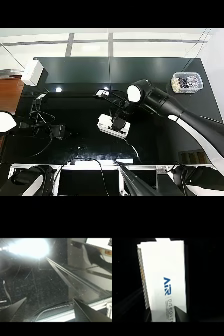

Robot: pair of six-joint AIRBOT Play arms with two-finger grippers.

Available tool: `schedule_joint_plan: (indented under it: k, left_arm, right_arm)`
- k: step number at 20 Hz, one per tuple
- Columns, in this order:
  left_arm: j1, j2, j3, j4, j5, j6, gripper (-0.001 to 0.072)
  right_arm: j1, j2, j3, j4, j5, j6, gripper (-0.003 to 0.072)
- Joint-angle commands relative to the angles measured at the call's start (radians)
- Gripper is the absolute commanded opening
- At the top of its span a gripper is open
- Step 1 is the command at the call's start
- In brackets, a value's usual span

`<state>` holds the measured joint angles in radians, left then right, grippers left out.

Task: Fold the box and place the chain.

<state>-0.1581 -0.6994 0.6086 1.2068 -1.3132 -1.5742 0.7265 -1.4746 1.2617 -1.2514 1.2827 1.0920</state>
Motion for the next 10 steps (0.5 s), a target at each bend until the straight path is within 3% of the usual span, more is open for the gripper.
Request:
schedule_joint_plan:
  k: [1, 5, 7, 10]
  left_arm:
    - [0.000, 0.000, 0.000, 0.000, -0.001, 0.000, 0.0688]
    - [0.000, 0.000, 0.000, 0.000, -0.001, 0.000, 0.0688]
    - [0.000, 0.000, 0.000, 0.000, -0.001, 0.000, 0.0688]
    - [0.000, 0.000, 0.000, 0.000, 0.000, 0.000, 0.0688]
  right_arm:
    - [0.001, -0.001, -0.001, -0.003, 0.034, 0.001, 0.0237]
    - [0.001, -0.001, -0.001, -0.003, 0.042, 0.002, 0.0240]
    - [0.001, -0.001, -0.001, -0.003, 0.042, 0.005, 0.0313]
    - [0.001, -0.002, -0.001, -0.004, 0.040, 0.005, 0.0313]
